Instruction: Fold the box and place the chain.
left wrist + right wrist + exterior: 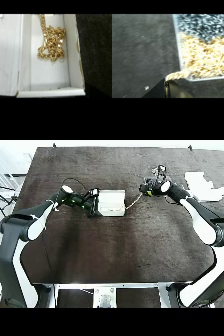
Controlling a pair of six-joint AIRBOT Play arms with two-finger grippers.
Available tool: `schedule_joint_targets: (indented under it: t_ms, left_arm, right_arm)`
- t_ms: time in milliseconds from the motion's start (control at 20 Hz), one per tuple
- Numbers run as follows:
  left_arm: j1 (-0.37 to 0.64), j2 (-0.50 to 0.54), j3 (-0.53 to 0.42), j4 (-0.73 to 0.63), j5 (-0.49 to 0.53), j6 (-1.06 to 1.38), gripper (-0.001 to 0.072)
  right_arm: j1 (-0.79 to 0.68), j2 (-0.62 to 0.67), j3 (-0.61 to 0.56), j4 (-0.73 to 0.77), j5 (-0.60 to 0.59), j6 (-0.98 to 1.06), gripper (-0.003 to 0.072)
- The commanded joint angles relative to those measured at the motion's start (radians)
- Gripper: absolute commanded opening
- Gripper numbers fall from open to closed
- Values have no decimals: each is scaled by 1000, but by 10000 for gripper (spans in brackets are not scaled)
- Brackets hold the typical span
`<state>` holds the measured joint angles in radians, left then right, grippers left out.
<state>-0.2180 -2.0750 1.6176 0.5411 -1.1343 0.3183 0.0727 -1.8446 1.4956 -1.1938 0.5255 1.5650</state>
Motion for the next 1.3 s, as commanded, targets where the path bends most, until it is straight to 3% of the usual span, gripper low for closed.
schedule_joint_targets:
  t_ms: [0, 250, 450, 700, 1000, 1250]
  left_arm:
    - [1, 0, 1, 0, 0, 0, 360]
    - [1, 0, 1, 0, 0, 0, 361]
    - [1, 0, 1, 0, 0, 0, 361]
    - [1, 0, 1, 0, 0, 0, 361]
    - [1, 0, 1, 0, 0, 0, 361]
    - [1, 0, 1, 0, 0, 0, 360]
  right_arm:
    - [30, 135, 11, 4, 121, -101, 7]
    - [156, 487, 11, -135, 233, -126, 6]
    - [277, 615, 11, -257, 317, -67, 6]
    - [422, 626, -17, -353, 355, 42, 6]
    - [485, 595, -147, -367, 223, 146, 6]
    - [520, 515, -156, -366, 184, 187, 6]
